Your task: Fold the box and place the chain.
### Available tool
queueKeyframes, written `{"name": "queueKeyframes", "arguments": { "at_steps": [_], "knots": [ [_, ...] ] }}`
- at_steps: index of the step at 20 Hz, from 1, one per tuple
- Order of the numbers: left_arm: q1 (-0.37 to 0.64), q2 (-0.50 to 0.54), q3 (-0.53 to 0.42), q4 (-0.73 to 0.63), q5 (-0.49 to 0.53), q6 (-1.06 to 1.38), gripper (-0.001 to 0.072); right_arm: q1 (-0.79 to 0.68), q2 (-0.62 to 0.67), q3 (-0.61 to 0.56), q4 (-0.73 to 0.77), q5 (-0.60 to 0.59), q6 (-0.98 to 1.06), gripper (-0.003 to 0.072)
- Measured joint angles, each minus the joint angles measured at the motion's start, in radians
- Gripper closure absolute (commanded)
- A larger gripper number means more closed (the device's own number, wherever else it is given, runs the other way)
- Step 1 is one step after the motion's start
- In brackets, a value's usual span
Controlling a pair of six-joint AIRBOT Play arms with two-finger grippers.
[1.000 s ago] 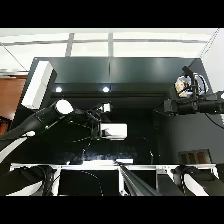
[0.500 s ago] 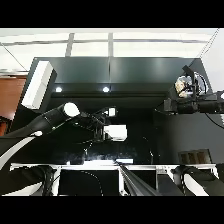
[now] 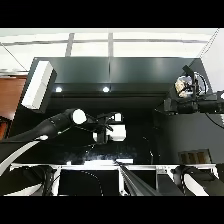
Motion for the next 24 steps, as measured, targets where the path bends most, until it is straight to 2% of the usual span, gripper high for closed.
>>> {"name": "queueKeyframes", "arguments": {
  "at_steps": [3, 5, 8, 11, 14, 18, 21, 24],
  "knots": [
    [0.126, 0.084, 0.001, 0.126, -0.080, -0.200, 0.0446, 0.000, 0.000, 0.000, 0.000, 0.000, 0.000, 0.0679],
    [0.278, 0.150, 0.001, 0.222, -0.168, -0.333, 0.0445, 0.000, 0.000, 0.000, 0.000, -0.005, 0.000, 0.0679],
    [0.589, 0.226, 0.001, 0.320, -0.264, -0.489, 0.0445, 0.000, 0.000, 0.000, 0.000, -0.023, 0.000, 0.0679],
    [0.901, 0.257, 0.001, 0.363, -0.300, -0.568, 0.0444, 0.000, 0.000, 0.000, 0.000, -0.049, -0.003, 0.0678],
    [1.129, 0.267, 0.002, 0.403, -0.313, -0.584, 0.0444, 0.000, 0.000, 0.000, 0.000, -0.063, -0.009, 0.0678],
    [1.306, 0.264, 0.002, 0.445, -0.260, -0.550, 0.0444, 0.000, 0.000, 0.000, 0.000, -0.075, -0.014, 0.0679],
    [1.354, 0.243, 0.002, 0.443, -0.198, -0.512, 0.0444, 0.000, -0.003, 0.000, 0.000, -0.084, -0.014, 0.0679],
    [1.367, 0.208, 0.002, 0.398, -0.192, -0.433, 0.0443, 0.000, -0.008, 0.000, -0.001, -0.089, -0.014, 0.0678]
  ]
}}
